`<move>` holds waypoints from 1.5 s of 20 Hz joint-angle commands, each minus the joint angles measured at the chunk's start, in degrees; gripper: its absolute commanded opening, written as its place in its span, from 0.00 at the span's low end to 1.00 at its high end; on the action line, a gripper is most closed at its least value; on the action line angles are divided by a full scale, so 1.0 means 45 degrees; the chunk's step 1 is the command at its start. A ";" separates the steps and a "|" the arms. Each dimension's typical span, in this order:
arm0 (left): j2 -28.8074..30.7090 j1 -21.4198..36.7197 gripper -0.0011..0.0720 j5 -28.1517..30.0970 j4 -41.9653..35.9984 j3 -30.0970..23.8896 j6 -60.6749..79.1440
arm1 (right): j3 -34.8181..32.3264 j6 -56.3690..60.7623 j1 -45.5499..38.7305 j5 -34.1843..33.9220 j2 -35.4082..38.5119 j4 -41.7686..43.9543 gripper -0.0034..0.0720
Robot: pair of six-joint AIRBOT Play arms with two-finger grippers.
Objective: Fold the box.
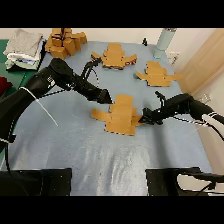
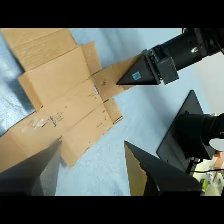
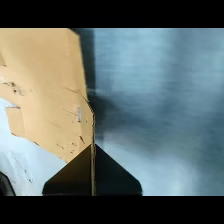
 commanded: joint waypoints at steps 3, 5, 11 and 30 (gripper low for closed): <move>-0.0005 0.0418 0.82 -0.0908 0.0058 -0.0010 -0.0005 | -0.0068 -0.2035 0.1559 0.0180 0.0316 0.0661 0.04; -0.0005 0.0811 0.82 -0.1433 0.0058 -0.0034 0.0476 | -0.0889 -0.2220 0.2516 0.0826 0.1112 0.0631 0.04; -0.0058 0.2565 0.82 -0.1311 0.0049 -0.1846 0.0457 | -0.3206 -0.2186 0.3633 0.2443 0.4478 0.0316 0.04; -0.5537 0.1637 0.51 -0.4352 -0.4216 0.0437 0.3857 | -0.3317 -0.2229 0.3628 0.2200 0.4896 -0.0471 0.04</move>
